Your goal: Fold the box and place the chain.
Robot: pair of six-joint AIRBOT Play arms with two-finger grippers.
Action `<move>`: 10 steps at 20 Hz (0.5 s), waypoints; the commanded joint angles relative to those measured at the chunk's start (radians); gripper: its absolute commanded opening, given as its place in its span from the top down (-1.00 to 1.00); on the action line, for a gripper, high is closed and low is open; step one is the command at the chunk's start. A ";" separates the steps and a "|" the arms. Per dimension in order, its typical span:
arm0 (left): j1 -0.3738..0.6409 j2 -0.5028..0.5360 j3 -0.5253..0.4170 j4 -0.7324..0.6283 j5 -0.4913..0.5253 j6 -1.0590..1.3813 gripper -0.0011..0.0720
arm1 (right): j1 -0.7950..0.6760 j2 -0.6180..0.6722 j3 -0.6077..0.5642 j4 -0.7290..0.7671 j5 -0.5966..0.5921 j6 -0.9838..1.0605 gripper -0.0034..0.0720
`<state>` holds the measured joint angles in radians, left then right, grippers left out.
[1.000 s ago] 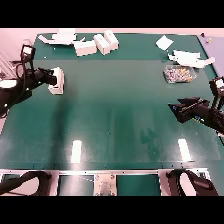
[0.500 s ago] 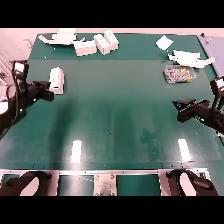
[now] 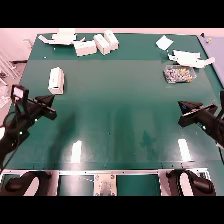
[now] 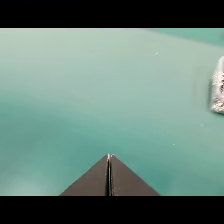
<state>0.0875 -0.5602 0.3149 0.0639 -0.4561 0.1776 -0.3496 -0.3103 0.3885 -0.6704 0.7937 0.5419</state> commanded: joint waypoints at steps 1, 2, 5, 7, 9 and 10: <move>0.000 0.117 -0.083 -0.048 -0.027 0.067 0.92 | -0.001 0.148 -0.092 0.002 -0.053 0.000 0.89; 0.000 0.149 -0.102 -0.050 -0.027 0.066 0.92 | -0.001 0.181 -0.111 0.002 -0.053 0.000 0.89; 0.000 0.206 -0.143 -0.058 -0.024 0.057 0.92 | -0.001 0.219 -0.140 0.001 -0.053 0.000 0.89; 0.000 0.205 -0.143 -0.065 -0.024 0.035 0.92 | -0.001 0.219 -0.147 -0.001 -0.053 0.000 0.89; 0.000 0.205 -0.143 -0.065 -0.026 0.005 0.91 | -0.001 0.219 -0.150 -0.003 -0.053 0.000 0.89; 0.000 0.204 -0.143 -0.065 -0.026 0.003 0.91 | -0.001 0.219 -0.150 -0.003 -0.053 0.000 0.89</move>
<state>0.0872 -0.3672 0.1802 0.0044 -0.4805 0.2073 -0.3496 -0.1024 0.2485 -0.6720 0.7441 0.5419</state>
